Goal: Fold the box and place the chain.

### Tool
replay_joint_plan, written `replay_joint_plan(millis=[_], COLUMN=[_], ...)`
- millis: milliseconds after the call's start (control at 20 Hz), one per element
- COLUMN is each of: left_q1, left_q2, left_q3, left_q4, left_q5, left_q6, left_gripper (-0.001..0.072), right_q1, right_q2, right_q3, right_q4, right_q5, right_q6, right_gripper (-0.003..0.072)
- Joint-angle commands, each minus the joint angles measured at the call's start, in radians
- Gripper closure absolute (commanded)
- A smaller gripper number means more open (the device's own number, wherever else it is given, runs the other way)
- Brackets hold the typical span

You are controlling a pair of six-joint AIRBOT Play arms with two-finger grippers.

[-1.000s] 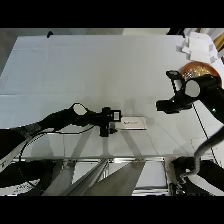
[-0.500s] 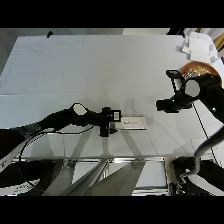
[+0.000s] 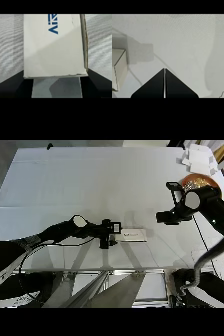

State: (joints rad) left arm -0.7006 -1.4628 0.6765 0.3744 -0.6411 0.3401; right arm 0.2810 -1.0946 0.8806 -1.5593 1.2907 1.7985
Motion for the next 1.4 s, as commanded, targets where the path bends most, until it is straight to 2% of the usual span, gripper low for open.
replay_joint_plan(millis=[0,50,100,300,550,700,850,1100,1350], left_q1=[0.001,0.001,0.001,0.003,0.033,0.106,0.223,0.457,0.657], left_q2=[0.002,0.003,0.009,0.085,0.251,0.357,0.457,0.558,0.565], left_q3=[0.000,0.000,0.000,0.000,0.000,0.000,0.000,0.000,0.000], left_q4=[0.000,0.000,-0.002,-0.004,0.000,0.000,0.010,0.222,0.519], left_q5=[0.000,-0.002,-0.006,-0.009,0.013,0.032,0.040,0.045,-0.045], left_q6=[0.000,-0.006,-0.008,-0.031,-0.356,-0.446,-0.544,-0.784,-1.058], left_gripper=[0.0472,0.0677,0.0706,0.0706,0.0706,0.0706,0.0707,0.0707,0.0707], right_q1=[0.000,0.000,0.000,0.000,0.000,0.000,0.000,0.000,0.000], right_q2=[0.000,0.000,0.000,0.000,0.000,0.000,0.000,0.000,0.000], right_q3=[0.001,0.001,0.001,0.001,0.001,0.001,0.002,0.001,0.002], right_q4=[0.000,0.000,0.000,0.001,0.000,0.000,0.000,0.000,0.000], right_q5=[0.000,0.000,0.000,0.000,0.000,0.000,0.000,0.000,0.000], right_q6=[0.000,0.000,0.000,0.000,0.000,0.000,0.000,0.000,0.000], right_gripper=[0.0675,0.0675,0.0675,0.0675,0.0675,0.0675,0.0675,0.0675,0.0675])
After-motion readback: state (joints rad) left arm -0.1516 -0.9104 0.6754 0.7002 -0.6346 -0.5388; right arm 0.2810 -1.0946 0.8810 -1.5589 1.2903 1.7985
